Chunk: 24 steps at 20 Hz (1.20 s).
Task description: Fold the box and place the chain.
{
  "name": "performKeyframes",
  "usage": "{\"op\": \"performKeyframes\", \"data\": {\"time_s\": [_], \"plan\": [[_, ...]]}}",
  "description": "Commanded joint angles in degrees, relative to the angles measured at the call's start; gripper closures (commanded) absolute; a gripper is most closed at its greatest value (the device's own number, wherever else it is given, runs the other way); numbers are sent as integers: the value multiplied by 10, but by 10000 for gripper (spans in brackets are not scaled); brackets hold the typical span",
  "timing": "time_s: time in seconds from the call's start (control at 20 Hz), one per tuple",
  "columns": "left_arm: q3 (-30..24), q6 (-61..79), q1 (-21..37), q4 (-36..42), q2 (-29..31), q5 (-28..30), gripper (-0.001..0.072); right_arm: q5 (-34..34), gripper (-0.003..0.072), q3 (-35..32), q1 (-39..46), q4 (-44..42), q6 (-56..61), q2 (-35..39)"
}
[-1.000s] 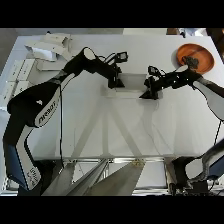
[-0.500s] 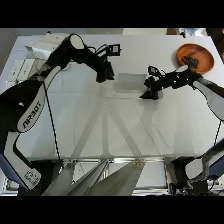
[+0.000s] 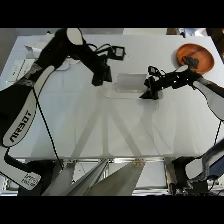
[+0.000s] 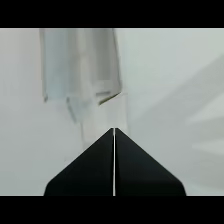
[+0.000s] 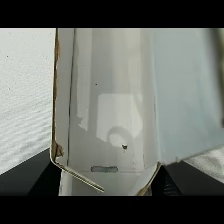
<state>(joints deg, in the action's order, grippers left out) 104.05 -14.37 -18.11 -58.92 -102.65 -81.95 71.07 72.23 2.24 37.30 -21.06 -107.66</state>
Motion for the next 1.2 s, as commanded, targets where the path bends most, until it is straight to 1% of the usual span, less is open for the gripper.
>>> {"op": "performKeyframes", "data": {"time_s": [0.0,0.15,0.25,0.35,0.6,0.75,0.85,1.15], "plan": [[-20,0,-50,11,0,83,701,0,247,0,0,0,0,0],[-21,0,-76,47,-15,186,703,0,247,0,0,0,0,0],[-21,0,-81,106,-27,262,703,0,247,0,0,0,0,0],[-21,-1,-81,139,-46,325,703,0,247,0,0,0,0,0],[-21,-18,-81,141,-106,414,701,0,247,0,0,0,0,0],[-21,-72,-80,141,-133,493,701,0,247,0,0,0,0,0],[-21,-90,-80,141,-143,510,701,0,247,0,0,0,0,0],[-21,-122,-81,129,-162,506,702,0,247,0,0,0,0,0]]}}
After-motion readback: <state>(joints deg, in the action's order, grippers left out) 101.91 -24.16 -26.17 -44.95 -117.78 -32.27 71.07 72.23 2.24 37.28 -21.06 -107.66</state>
